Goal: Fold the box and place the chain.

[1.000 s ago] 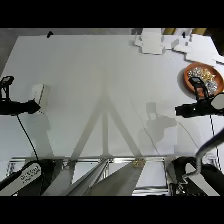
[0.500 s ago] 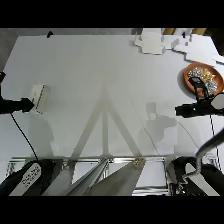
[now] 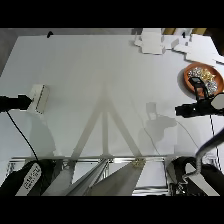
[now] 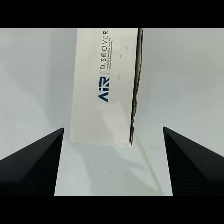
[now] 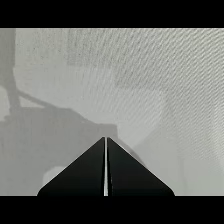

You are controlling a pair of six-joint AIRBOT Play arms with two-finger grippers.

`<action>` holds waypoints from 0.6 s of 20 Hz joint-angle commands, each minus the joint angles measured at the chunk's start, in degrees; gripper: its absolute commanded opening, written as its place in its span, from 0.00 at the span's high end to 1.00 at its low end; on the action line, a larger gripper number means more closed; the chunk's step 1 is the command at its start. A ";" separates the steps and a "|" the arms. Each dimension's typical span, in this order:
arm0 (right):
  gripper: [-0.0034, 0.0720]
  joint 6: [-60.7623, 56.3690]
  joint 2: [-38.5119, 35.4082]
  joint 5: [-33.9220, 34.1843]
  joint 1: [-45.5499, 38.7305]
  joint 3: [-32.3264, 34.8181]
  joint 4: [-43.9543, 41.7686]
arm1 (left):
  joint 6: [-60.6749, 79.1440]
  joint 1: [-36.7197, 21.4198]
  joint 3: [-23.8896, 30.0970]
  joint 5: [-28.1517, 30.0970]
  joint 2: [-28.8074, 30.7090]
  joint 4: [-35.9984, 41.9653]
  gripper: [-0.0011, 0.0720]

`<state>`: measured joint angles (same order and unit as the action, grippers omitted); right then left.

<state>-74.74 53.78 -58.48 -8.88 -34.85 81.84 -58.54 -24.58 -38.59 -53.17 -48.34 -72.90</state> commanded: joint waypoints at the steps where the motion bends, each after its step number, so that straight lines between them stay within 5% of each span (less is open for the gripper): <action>1: 0.92 -0.02 0.02 -0.02 -0.04 -0.04 0.00 | 0.00 0.15 0.02 0.24 0.31 0.00 0.04; 12: 0.92 -0.02 0.02 -0.02 -0.04 -0.04 0.00 | 0.00 0.17 0.02 1.27 -0.52 0.00 0.04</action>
<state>-74.76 53.78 -58.50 -8.88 -34.85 81.84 -58.54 -24.45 -38.59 -52.03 -48.62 -72.90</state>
